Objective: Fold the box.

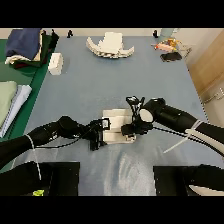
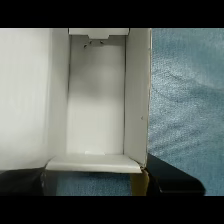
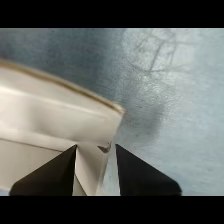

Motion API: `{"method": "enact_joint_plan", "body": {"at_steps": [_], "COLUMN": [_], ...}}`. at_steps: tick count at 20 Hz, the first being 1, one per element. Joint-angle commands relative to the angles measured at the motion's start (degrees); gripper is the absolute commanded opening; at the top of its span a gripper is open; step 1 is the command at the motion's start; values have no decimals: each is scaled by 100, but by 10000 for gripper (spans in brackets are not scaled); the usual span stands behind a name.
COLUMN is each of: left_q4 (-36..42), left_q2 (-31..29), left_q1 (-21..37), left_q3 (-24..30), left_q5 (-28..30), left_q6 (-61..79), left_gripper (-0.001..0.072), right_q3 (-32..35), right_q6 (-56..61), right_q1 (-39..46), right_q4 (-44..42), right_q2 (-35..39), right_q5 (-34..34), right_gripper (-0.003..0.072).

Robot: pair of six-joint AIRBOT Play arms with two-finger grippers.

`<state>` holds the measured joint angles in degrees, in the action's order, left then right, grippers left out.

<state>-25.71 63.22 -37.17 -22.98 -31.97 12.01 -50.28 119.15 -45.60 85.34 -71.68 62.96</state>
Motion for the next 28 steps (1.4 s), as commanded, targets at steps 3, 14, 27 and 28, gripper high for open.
{"method": "enact_joint_plan", "body": {"at_steps": [3,14,27,28], "left_q4": [0,0,0,0], "left_q2": [2,0,2,0], "left_q1": [0,0,0,0], "left_q3": [-7,-7,-7,-7], "left_q5": [0,0,0,0], "left_q6": [2,2,2,2], "left_gripper": [506,506,506,506], "right_q3": [-476,-476,-490,-490], "right_q6": [1521,1626,1360,1187], "right_q1": [-415,-420,-319,-136], "right_q4": [811,837,807,807], "right_q2": [-632,-817,737,870], "right_q5": [597,605,957,951], "right_gripper": [362,5,416,285]}}
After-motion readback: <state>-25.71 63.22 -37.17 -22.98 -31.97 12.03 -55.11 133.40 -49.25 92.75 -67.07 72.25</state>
